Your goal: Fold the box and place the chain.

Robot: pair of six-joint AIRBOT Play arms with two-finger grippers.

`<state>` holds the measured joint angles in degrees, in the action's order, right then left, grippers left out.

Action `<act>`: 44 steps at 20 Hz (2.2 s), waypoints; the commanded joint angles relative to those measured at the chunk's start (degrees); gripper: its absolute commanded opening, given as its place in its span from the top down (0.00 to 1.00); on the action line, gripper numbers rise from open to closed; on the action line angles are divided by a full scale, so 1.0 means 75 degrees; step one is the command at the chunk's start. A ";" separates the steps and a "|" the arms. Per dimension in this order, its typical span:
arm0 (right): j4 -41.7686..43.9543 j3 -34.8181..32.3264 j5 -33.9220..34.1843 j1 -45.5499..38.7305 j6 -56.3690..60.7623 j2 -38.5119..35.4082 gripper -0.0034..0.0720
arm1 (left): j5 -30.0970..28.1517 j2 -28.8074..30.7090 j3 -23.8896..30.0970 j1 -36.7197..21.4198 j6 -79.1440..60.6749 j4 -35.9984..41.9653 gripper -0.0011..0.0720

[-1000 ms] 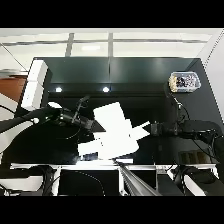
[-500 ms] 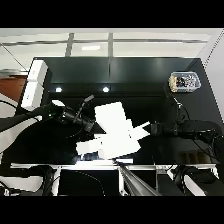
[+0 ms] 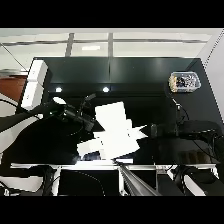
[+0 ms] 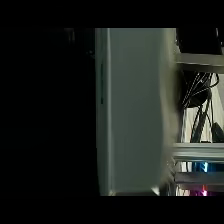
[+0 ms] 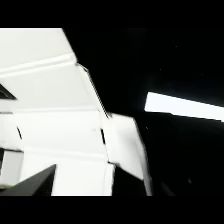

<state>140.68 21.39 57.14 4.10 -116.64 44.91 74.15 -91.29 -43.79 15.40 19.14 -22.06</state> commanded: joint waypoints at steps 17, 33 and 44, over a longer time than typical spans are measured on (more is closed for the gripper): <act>-0.2349 0.2151 -0.0379 -0.1303 -0.3509 0.0070 0.03 | -0.3203 0.1562 -0.0446 0.1145 -0.4275 -0.1201 0.95; -0.2428 0.0440 -0.2346 0.1816 -0.6537 0.0146 0.03 | -0.3832 0.1256 -0.0268 0.1145 -0.4269 -0.1212 0.95; -0.2425 0.0239 -0.2445 0.1915 -0.6543 0.0425 0.03 | -0.3937 0.1215 -0.0245 0.1440 -0.4086 -0.2017 0.95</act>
<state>122.39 23.27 38.98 18.37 -165.51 47.18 45.54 -82.06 -45.69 25.56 -12.23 -35.20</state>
